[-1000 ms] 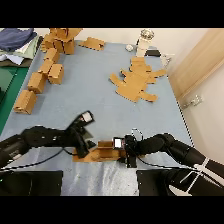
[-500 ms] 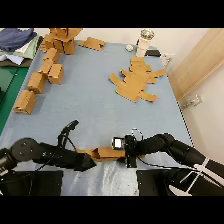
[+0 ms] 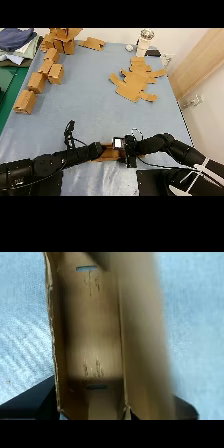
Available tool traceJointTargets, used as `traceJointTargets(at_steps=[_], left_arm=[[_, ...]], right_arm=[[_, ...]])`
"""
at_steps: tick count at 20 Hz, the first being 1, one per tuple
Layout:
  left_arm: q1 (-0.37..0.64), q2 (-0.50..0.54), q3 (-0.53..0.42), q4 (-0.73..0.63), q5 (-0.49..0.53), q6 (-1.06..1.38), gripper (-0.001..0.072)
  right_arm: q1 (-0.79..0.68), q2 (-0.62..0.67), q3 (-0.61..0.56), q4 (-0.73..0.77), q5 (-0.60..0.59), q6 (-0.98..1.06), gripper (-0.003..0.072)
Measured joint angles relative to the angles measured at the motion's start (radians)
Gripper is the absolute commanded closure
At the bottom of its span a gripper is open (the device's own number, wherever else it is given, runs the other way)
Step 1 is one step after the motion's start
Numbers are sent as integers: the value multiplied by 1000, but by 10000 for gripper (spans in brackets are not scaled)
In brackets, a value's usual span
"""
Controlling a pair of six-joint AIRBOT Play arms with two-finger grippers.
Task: Fold the box.
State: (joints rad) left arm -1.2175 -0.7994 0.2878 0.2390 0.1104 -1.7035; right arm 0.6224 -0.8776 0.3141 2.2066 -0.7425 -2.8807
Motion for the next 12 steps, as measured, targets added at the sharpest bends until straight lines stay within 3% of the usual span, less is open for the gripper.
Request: traceJointTargets(at_steps=[6, 12], left_arm=[[-38, -108, 55, 12, 229, -14, 697], [-44, -149, 111, 49, 244, -17, 698]], right_arm=[[0, -2, -1, 3, 1, 5, 239], [0, -1, 0, 1, 3, 0, 239]])
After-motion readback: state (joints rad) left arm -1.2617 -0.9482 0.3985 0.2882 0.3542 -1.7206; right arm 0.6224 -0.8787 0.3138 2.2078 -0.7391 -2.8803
